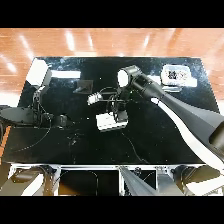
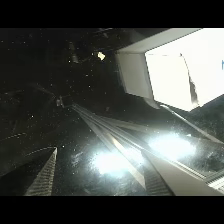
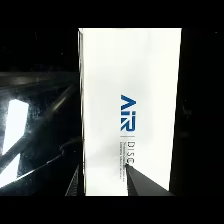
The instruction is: Fold the box and place the chain.
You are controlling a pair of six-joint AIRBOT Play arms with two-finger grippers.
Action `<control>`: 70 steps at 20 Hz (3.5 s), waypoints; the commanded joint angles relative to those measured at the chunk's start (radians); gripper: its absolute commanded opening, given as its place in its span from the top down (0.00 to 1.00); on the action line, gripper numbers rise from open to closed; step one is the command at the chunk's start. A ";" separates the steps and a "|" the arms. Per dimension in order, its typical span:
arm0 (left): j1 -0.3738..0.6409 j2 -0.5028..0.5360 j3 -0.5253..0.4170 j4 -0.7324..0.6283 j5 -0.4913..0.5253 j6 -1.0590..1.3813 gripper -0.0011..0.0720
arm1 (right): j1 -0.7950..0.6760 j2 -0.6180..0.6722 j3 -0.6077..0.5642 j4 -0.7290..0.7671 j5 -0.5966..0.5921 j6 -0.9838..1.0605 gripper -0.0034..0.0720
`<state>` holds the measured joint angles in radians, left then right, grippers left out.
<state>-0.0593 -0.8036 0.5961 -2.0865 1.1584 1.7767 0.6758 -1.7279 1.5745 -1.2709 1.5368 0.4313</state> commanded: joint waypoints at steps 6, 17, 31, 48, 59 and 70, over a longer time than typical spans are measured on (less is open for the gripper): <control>0.000 -0.001 0.000 -0.003 0.000 0.000 0.15 | -0.001 0.031 0.002 0.003 -0.012 0.112 0.45; -0.075 -0.001 0.000 -0.024 -0.014 0.000 0.15 | -0.202 0.375 -0.448 0.367 -0.462 1.036 0.90; -0.205 -0.063 0.000 -0.026 -0.044 -0.032 0.15 | -0.150 0.354 -0.723 0.766 -0.657 1.059 0.90; -0.205 -0.088 0.000 -0.027 -0.045 -0.039 0.15 | -0.150 0.333 -0.723 0.668 -0.624 1.091 0.90; -0.205 -0.088 0.000 -0.028 -0.045 -0.042 0.15 | -0.151 0.296 -0.723 0.679 -0.618 1.075 0.90; -0.203 -0.103 0.100 -0.027 -0.126 0.008 0.15 | -0.345 0.466 -0.711 0.793 -0.412 0.870 0.90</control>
<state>-0.2638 -0.8967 0.6643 -2.1147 1.0615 1.7508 0.4011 -1.3228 0.8635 -0.4587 1.0660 1.3331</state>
